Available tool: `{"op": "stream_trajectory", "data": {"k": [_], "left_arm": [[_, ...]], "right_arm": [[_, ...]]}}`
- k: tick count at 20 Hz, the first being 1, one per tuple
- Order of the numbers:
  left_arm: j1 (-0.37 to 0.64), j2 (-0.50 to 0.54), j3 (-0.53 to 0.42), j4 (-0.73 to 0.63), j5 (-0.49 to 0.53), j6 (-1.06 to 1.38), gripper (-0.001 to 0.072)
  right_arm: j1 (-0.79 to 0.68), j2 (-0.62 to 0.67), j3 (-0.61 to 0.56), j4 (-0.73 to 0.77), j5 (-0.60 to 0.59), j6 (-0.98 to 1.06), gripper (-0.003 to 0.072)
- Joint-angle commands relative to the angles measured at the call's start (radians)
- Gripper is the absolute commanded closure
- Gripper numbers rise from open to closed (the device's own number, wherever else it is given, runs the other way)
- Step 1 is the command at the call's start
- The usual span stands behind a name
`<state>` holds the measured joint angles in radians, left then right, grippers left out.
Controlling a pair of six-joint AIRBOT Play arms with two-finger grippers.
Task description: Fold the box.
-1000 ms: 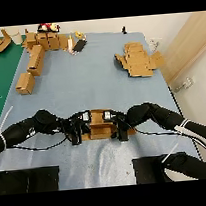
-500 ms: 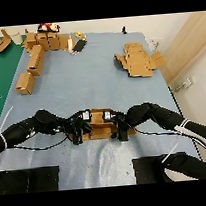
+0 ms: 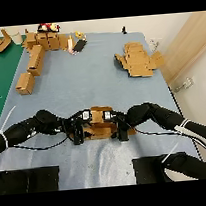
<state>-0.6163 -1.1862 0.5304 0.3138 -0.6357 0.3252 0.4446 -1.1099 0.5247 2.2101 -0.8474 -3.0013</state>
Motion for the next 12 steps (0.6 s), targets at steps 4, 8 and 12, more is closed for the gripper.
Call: {"op": "stream_trajectory", "data": {"k": [4, 8, 12], "left_arm": [[0.042, 0.037, 0.001, 0.178, -0.002, -0.286, 0.0291], [0.09, 0.152, 0.006, 0.426, -0.097, -0.524, 0.0293], [0.09, 0.319, 0.02, 0.476, -0.126, -0.671, 0.0694]], "right_arm": [[0.0, 0.0, 0.0, 0.0, 0.0, 0.0, 0.0191], [0.0, 0.0, 0.0, 0.0, 0.0, 0.0, 0.0191], [0.0, 0.0, 0.0, 0.0, 0.0, 0.0, 0.0191]]}}
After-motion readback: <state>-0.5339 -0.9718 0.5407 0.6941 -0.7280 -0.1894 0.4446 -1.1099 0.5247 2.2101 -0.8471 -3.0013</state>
